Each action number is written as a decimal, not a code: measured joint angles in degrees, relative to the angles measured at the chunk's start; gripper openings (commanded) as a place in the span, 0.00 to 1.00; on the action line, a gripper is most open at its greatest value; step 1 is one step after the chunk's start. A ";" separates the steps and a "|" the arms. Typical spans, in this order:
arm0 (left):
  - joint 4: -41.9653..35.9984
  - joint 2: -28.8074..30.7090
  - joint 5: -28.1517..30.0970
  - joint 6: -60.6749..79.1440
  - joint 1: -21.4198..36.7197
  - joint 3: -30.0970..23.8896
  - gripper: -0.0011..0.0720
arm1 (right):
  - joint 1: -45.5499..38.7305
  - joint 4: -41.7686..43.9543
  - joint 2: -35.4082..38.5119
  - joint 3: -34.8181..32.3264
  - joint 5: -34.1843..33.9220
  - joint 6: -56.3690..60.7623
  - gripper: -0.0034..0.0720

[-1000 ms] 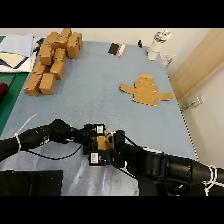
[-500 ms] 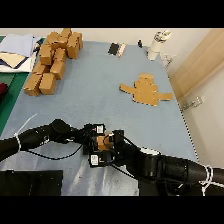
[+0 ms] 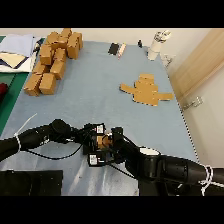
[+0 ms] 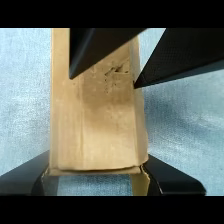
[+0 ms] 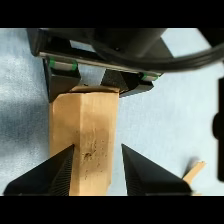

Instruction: Fold the box.

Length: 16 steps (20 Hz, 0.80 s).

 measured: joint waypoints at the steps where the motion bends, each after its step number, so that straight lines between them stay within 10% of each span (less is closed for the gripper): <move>1: 0.00 0.00 0.00 0.00 0.00 0.00 0.74 | 0.13 -0.15 0.20 0.09 -0.04 0.00 0.67; 10: 0.00 0.00 -0.07 0.00 0.00 0.00 0.74 | 0.33 -3.80 1.66 0.37 -0.17 0.57 0.41; 16: 0.00 0.00 -0.07 0.02 0.00 0.00 0.74 | 0.24 -3.93 0.98 0.37 0.04 1.03 0.41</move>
